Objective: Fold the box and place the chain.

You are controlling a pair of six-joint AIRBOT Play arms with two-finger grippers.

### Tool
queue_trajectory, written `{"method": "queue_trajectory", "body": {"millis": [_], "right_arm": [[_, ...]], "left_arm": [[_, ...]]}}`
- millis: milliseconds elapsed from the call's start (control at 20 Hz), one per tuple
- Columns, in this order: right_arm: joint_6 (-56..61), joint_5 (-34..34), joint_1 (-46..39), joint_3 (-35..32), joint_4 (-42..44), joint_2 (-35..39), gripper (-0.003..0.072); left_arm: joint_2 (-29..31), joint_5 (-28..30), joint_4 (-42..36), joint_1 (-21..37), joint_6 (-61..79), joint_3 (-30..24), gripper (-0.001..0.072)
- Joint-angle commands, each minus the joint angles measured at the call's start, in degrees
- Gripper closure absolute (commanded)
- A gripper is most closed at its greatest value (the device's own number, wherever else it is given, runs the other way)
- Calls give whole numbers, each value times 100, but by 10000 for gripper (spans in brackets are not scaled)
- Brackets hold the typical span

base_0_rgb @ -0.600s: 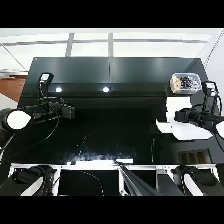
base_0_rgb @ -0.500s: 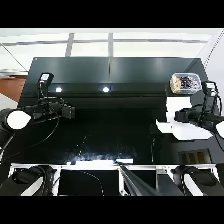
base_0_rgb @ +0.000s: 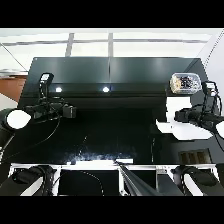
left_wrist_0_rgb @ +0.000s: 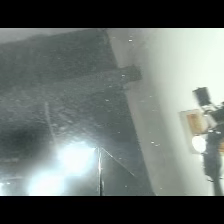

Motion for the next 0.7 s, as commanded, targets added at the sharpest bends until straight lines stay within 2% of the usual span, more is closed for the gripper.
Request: {"method": "queue_trajectory", "body": {"millis": [0, 50, 100, 150, 200, 250, 500, 550, 600, 650], "right_arm": [[2, 0, -2, -2, 0, 4, 645], [2, 0, -2, -2, 0, 4, 645], [2, 0, -2, -2, 2, 4, 645], [2, 0, -2, -2, 0, 4, 645], [7, -4, -2, -2, 4, 4, 645], [7, -72, -2, -2, 48, 4, 645], [105, -822, -2, -2, 302, 4, 643], [101, -894, -4, -2, 258, 4, 478], [98, -955, -4, -2, 116, 4, -25], [203, -1082, -22, 9, -190, -9, -16]], "left_arm": [[-103, -20, -264, -2, -7, 4, 678], [-160, -26, -278, -2, -13, 4, 675], [-234, -26, -278, -2, -46, 4, 626], [-315, -26, -278, -2, -92, 4, 438], [-398, -26, -273, -2, -105, 4, 182], [-479, -28, -273, -2, -111, 4, -7], [-592, -24, -273, -2, -111, 4, -4], [-592, -24, -273, -2, -111, 4, -4], [-592, -26, -273, -2, -111, 4, -4], [-592, -26, -273, -2, -109, 4, -4]]}}
